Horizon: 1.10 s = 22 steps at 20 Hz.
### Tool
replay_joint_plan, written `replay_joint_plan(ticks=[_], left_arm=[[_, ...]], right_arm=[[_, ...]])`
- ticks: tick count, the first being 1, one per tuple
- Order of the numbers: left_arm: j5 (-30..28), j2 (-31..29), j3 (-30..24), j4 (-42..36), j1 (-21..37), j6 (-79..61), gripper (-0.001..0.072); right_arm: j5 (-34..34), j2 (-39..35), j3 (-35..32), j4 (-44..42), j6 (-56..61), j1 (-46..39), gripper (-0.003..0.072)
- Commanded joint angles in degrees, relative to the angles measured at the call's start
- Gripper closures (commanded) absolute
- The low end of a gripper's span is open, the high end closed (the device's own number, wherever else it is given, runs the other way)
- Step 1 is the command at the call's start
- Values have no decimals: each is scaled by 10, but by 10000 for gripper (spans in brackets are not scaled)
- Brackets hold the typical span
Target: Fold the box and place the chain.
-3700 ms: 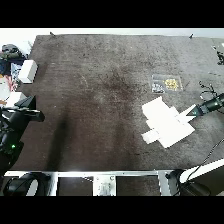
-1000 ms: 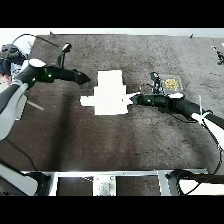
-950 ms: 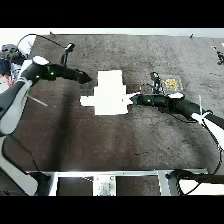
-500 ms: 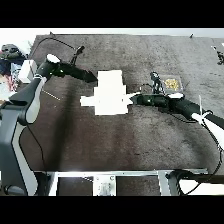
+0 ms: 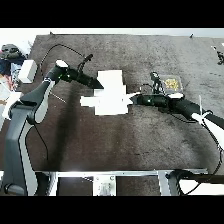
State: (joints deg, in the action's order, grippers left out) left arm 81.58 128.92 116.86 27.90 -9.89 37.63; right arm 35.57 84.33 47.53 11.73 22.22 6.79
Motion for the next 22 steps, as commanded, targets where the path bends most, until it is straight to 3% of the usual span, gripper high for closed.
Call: replay_joint_plan(ticks=[1,2,3,4,6,8,9,10,11,12,14,18,22], left_arm=[[33,2,1,-4,-3,-7,306],[36,2,1,-4,-3,-7,318],[36,2,1,-4,-3,-7,377],[38,2,1,-4,-3,-9,377],[49,2,1,-4,-3,-22,487],[48,2,1,-4,-3,-29,697],[49,2,1,-4,-3,-42,698],[50,2,1,-4,-3,-52,698],[51,2,1,-4,-3,-60,699],[60,2,1,-5,-3,-88,699],[66,0,1,-5,-3,-150,698],[50,-5,1,-5,-3,-308,699],[-5,-6,1,-5,-3,-388,699]], right_arm=[[2,0,0,0,-2,1,679],[1,0,0,0,-2,1,679],[2,0,0,0,-2,1,679],[2,0,0,0,-2,1,679],[2,0,0,0,-2,1,679],[1,0,0,0,-2,1,678],[1,0,0,0,-2,0,678],[-1,-2,0,0,-2,0,628],[-1,-6,0,0,-2,-2,410],[-1,-15,0,0,-2,-9,310],[-3,-42,0,0,-2,-31,402],[-2,-94,0,0,-2,-92,402],[5,-100,0,16,-2,-112,402]])
